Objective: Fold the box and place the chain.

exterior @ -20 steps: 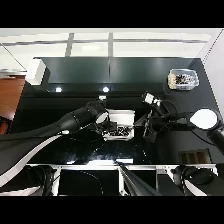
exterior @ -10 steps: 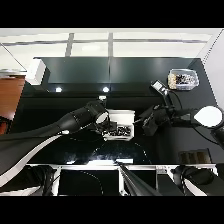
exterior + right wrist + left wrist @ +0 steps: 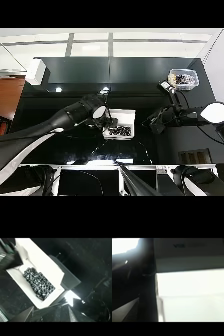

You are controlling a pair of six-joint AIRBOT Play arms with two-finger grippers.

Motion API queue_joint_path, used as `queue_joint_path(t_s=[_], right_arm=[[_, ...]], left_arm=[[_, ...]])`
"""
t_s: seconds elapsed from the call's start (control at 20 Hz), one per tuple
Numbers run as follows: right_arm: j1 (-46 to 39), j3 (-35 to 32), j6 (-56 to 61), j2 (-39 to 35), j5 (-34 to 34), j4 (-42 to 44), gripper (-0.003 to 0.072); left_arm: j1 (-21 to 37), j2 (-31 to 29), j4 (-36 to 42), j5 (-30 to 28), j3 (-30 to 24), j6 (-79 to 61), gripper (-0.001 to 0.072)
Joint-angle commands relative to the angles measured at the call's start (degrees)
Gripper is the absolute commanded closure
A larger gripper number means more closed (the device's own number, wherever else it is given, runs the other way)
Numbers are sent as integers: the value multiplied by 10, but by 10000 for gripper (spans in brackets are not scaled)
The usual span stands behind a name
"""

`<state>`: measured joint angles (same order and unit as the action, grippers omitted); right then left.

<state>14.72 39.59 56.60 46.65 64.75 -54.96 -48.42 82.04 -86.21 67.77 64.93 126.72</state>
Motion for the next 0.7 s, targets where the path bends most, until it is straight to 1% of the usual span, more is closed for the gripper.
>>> queue_joint_path(t_s=[0.0, 0.15, 0.2, 0.25, 0.3, 0.35, 0.4, 0.45, 0.5, 0.55, 0.6, 0.65], right_arm=[[-3, 0, 2, 0, 3, -7, 142], [-3, 0, 9, 0, 2, -29, 142], [-3, 0, 19, 0, 0, -35, 141], [-3, 0, 29, 0, -1, -40, 142], [-3, 0, 38, 0, 0, -41, 142], [-3, 0, 44, 0, -2, -41, 142], [-3, 0, 50, 0, -4, -41, 142], [-3, 0, 53, 0, -6, -41, 142], [-3, 0, 54, 0, -7, -40, 142], [-3, 0, 54, 0, -8, -41, 142], [-3, 0, 54, 0, -9, -40, 142], [-3, 0, 54, 0, -10, -40, 142]], left_arm=[[18, -54, 7, 65, 9, -145, 92], [62, -120, 19, 91, 5, -296, 92], [90, -138, 29, 87, -4, -324, 93], [135, -158, 60, 62, -18, -338, 93], [187, -177, 119, 16, -39, -345, 93], [243, -196, 214, -36, -69, -389, 93], [305, -211, 346, -77, -107, -480, 93], [360, -217, 480, -81, -146, -601, 93], [403, -215, 582, -59, -181, -712, 92], [436, -210, 652, -32, -218, -824, 92], [454, -205, 675, -16, -248, -907, 91], [459, -198, 672, -15, -276, -994, 61]])
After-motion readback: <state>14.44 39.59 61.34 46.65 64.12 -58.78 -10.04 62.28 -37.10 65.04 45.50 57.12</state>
